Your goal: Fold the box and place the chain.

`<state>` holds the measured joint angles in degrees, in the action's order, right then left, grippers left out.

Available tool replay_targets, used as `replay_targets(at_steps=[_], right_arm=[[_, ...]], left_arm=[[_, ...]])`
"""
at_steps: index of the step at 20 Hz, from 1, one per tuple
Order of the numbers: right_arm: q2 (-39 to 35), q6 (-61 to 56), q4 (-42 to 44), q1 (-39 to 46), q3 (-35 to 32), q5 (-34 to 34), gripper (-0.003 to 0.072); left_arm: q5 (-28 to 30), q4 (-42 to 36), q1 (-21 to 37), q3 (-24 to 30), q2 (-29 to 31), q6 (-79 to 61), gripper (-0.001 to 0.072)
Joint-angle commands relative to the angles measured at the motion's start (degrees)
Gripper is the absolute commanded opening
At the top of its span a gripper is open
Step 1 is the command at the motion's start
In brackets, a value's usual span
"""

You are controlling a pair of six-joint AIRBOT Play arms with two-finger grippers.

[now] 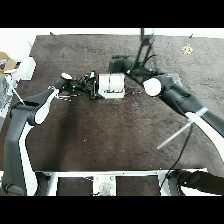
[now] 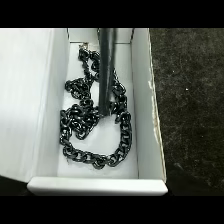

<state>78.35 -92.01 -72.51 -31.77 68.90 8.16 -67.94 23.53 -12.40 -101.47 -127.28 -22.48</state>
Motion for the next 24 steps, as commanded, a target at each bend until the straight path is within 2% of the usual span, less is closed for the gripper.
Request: replay_targets(at_steps=[1,2,3,6,9,11,16,21,24], right_arm=[[7.5,-1.0,0.5,-0.7,0.1,6.2,0.0016],[8.7,-1.0,0.3,0.0,0.1,7.2,0.0183],[9.1,-1.0,0.3,1.2,0.1,8.7,0.0245],[7.3,0.3,-1.1,5.2,0.1,13.9,0.0245],[4.9,0.2,-3.0,11.4,0.1,24.0,0.0245],[4.7,-0.2,-3.0,16.8,-0.6,28.0,0.0245],[7.2,-4.5,-2.7,28.2,-4.9,26.4,0.0246],[14.0,-4.7,4.2,29.9,-5.0,17.8,0.0247],[15.8,-5.7,5.5,29.9,-5.0,13.7,0.0247]], left_arm=[[0.0,0.0,0.0,0.0,0.0,0.0,0.0276],[0.0,0.0,0.0,0.0,0.0,0.0,0.0275],[0.0,0.0,0.0,0.0,0.0,0.0,0.0276],[0.0,0.0,0.0,0.0,0.0,0.0,0.0276],[0.0,0.0,0.0,0.0,0.0,0.0,0.0276],[0.0,0.0,0.0,0.0,0.0,0.0,0.0276],[0.0,0.0,0.0,0.0,0.0,0.0,0.0275],[0.0,0.0,0.0,0.0,0.0,0.0,0.0276],[0.0,0.0,0.0,0.0,0.0,0.0,0.0276]])
